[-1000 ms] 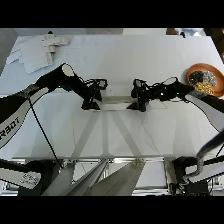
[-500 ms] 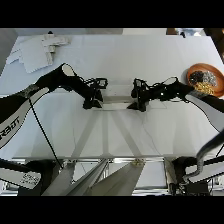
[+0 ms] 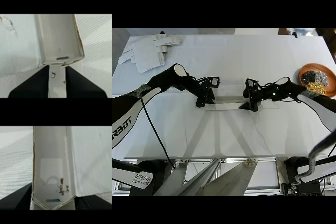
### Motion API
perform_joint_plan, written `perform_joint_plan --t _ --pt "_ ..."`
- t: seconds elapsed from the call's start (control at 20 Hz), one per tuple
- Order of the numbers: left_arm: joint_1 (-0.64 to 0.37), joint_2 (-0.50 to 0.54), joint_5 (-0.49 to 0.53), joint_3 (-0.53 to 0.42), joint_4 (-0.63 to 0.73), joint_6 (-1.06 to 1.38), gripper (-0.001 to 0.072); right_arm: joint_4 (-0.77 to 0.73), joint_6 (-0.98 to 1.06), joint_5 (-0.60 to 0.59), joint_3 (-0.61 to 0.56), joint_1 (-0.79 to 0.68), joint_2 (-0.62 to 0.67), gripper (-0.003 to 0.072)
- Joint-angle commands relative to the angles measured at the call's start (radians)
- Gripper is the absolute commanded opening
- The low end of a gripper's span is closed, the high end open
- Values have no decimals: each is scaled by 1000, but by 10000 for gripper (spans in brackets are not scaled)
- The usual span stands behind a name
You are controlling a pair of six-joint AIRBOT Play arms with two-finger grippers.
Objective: Fold the box and place the chain.
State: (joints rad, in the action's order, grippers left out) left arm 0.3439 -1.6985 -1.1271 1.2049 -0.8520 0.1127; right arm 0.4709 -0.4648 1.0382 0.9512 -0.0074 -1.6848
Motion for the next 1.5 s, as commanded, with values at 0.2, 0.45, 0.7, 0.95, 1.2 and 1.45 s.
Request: perform_joint_plan --t 0.2,0.45,0.7,0.95,1.2,1.45 --pt "1 -1 2 0 35 0 74 0 0 0 0 0 0 458" --pt "1 -2 -10 0 60 0 138 0 0 1 0 0 0 458" --pt "1 -13 -43 0 106 -1 162 0 0 1 0 0 0 458" --pt "6 -37 -34 0 157 -8 164 0 0 0 0 0 0 458" --pt "7 -37 -14 0 155 -52 356 0 0 0 0 0 0 458" --pt "7 -37 -13 0 151 -80 419 0 0 1 0 0 0 458"
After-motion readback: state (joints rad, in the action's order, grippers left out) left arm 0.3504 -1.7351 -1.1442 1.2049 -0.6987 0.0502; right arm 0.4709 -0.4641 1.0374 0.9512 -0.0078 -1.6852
